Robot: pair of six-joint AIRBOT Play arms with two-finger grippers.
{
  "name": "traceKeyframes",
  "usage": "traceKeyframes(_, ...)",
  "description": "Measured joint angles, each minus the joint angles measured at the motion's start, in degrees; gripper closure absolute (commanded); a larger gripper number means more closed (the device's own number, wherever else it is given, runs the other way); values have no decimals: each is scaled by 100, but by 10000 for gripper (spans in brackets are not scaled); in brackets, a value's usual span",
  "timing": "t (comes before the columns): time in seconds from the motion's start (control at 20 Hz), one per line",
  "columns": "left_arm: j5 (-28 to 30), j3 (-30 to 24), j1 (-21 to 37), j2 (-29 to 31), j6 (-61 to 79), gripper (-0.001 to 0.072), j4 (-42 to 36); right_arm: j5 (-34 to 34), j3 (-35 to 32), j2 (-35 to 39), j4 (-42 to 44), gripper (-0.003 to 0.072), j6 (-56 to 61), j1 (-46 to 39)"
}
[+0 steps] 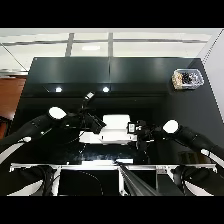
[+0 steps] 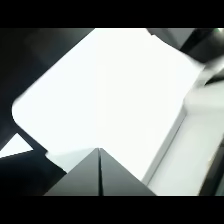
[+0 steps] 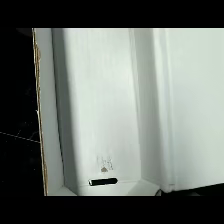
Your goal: Fold the box and place the chain.
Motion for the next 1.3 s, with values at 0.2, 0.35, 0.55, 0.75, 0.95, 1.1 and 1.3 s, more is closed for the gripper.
traceKeyframes(0.2, 37, 96, -57, -42, -24, 684, 424, 0, 0, 0, 0, 342, -2, 0)
traceKeyframes(0.35, -68, 323, 223, 352, -400, 684, 922, -2, 0, 0, 7, 342, 11, 0)
traceKeyframes(0.55, -809, 503, 866, 1344, -636, 683, 1670, 0, 0, 0, 7, 342, 9, 0)
traceKeyframes(0.75, -2063, 341, 1530, 2020, -728, 398, 2741, -2, -2, -2, 4, 342, 9, 0)
traceKeyframes(0.95, -2323, -293, 1729, 2221, -396, 2, 2785, -2, -2, -2, 4, 342, 9, 0)
traceKeyframes(1.1, -1950, -675, 1432, 2234, 479, 22, 2632, -2, 0, -2, 4, 342, 9, 0)
traceKeyframes(1.3, -1287, -863, 717, 2024, 1670, 23, 2485, -2, 0, -2, 4, 342, 7, 0)
